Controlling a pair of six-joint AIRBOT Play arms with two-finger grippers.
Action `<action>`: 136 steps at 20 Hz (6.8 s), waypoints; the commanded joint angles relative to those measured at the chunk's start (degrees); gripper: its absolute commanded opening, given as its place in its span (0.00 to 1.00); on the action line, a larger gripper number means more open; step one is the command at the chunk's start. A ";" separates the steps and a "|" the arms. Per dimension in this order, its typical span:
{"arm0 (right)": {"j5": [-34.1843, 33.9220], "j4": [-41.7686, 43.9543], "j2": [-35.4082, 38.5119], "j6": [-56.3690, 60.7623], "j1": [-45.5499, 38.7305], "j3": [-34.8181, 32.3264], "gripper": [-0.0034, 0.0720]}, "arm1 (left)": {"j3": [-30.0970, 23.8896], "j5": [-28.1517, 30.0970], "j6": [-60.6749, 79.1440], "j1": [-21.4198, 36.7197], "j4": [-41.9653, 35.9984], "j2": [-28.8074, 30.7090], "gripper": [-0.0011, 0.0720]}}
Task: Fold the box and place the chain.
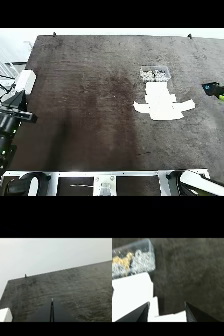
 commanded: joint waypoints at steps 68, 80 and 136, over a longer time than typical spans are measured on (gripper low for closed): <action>-13.97 35.39 -10.27 -24.41 47.01 -17.44 0.05 | 9.94 -21.64 -6.58 -0.02 0.66 -28.59 0.83; -15.78 35.93 -10.34 -24.61 48.68 -19.69 0.06 | 57.44 -41.42 -38.45 -9.09 38.71 -76.96 0.83; -12.02 51.69 -11.89 -31.65 37.27 -17.53 0.54 | 91.41 -60.89 -10.71 -19.23 33.20 -112.15 0.03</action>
